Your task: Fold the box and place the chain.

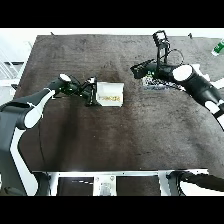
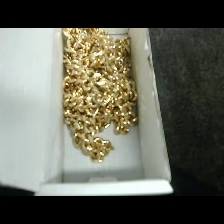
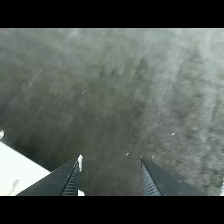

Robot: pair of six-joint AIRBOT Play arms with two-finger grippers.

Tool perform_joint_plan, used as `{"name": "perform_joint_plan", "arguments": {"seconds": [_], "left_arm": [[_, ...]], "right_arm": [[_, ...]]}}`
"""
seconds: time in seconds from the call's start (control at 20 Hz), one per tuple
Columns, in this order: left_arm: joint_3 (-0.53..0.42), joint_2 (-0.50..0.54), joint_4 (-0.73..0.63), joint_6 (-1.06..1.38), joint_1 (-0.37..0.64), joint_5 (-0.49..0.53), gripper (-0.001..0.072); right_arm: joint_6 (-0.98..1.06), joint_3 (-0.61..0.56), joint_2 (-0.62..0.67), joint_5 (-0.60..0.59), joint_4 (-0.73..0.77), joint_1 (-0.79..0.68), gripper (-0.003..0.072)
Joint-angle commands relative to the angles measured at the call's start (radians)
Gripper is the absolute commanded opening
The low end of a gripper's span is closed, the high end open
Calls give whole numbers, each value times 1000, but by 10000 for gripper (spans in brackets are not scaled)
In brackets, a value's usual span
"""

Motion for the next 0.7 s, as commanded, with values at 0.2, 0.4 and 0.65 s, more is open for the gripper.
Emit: {"name": "perform_joint_plan", "arguments": {"seconds": [0.2,0.4,0.65], "left_arm": [[1,1,0,0,1,0,479],[1,1,0,0,1,0,479],[1,1,0,0,1,0,479]], "right_arm": [[-399,251,-304,462,325,-113,447],[-437,286,-380,475,263,-79,446],[-463,296,-388,512,161,-29,452]]}}
